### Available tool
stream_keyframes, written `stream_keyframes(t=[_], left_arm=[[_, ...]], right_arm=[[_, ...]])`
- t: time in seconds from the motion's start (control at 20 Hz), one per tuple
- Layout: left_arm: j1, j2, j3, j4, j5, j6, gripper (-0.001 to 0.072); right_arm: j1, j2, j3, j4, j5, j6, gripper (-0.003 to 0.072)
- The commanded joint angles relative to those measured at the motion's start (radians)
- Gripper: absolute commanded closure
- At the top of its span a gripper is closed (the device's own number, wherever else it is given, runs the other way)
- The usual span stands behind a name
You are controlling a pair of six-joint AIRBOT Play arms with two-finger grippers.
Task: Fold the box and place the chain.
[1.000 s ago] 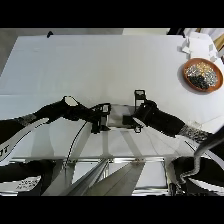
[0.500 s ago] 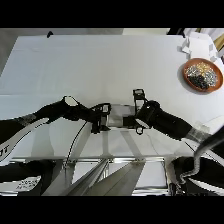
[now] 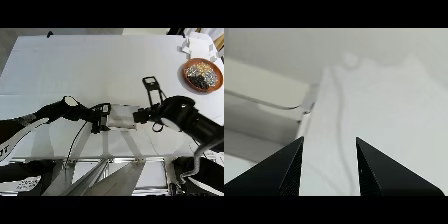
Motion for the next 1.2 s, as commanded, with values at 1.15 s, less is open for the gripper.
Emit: stream_keyframes(t=[1.15], left_arm=[[0.001,0.000,0.001,0.000,0.000,0.000,0.0502]], right_arm=[[-1.142,-0.830,0.732,0.135,-0.095,-0.592,0.0390]])
